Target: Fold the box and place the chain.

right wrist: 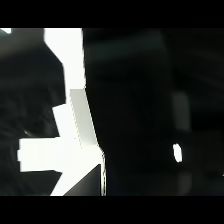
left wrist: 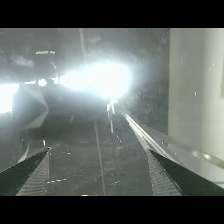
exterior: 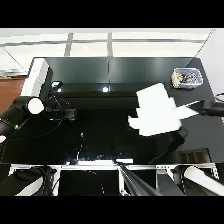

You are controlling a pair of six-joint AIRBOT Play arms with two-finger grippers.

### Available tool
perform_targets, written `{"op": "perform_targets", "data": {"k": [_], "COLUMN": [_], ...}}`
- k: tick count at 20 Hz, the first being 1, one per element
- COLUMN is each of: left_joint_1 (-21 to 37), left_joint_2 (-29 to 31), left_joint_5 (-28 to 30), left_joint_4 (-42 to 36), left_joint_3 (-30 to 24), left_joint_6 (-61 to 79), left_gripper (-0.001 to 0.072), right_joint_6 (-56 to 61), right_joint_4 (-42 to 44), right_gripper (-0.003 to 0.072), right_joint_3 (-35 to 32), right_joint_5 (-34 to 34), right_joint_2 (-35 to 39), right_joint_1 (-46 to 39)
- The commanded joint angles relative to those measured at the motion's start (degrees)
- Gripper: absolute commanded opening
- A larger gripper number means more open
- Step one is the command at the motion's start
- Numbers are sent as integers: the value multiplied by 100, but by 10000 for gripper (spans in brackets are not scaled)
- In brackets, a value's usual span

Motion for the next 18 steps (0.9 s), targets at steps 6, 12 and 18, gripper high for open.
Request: {"op": "perform_targets", "data": {"k": [6,12,18], "left_joint_1": [-9,719,485], "left_joint_2": [-133,-1038,-2271], "left_joint_5": [1040,566,-330], "left_joint_4": [-1545,-5062,-4916], "left_joint_3": [15,26,651], "left_joint_6": [883,3692,4118], "left_gripper": [706,706,706], "right_joint_6": [-1316,-1314,-1314], "right_joint_4": [3064,3123,3134], "right_gripper": [11,11,11], "right_joint_3": [-3158,-3178,-3178], "right_joint_5": [-3462,-4994,-5003], "right_joint_2": [1902,1902,1902], "right_joint_1": [3289,5025,5193]}}
